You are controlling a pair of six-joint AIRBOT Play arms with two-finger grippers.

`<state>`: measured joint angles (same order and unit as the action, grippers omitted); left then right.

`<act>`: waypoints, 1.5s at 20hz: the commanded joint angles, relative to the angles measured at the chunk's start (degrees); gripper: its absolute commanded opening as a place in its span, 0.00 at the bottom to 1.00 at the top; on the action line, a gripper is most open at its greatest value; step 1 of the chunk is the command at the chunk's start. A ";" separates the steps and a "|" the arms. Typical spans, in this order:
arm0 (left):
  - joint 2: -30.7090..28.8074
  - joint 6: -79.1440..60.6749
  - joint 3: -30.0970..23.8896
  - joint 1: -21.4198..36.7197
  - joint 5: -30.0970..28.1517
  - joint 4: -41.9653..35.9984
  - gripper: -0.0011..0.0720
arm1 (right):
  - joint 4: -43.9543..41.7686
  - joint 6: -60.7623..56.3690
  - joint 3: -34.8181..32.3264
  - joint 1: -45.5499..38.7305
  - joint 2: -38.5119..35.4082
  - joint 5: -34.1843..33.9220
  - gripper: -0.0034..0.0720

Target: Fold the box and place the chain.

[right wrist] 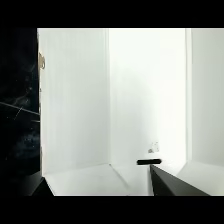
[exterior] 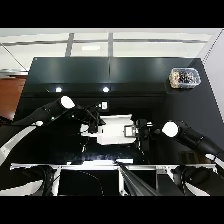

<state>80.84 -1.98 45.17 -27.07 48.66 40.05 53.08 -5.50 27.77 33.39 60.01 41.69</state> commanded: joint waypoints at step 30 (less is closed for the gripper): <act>-0.68 -0.92 0.39 -3.26 -0.66 2.95 0.05 | -11.26 1.14 3.45 -7.43 0.87 3.54 0.98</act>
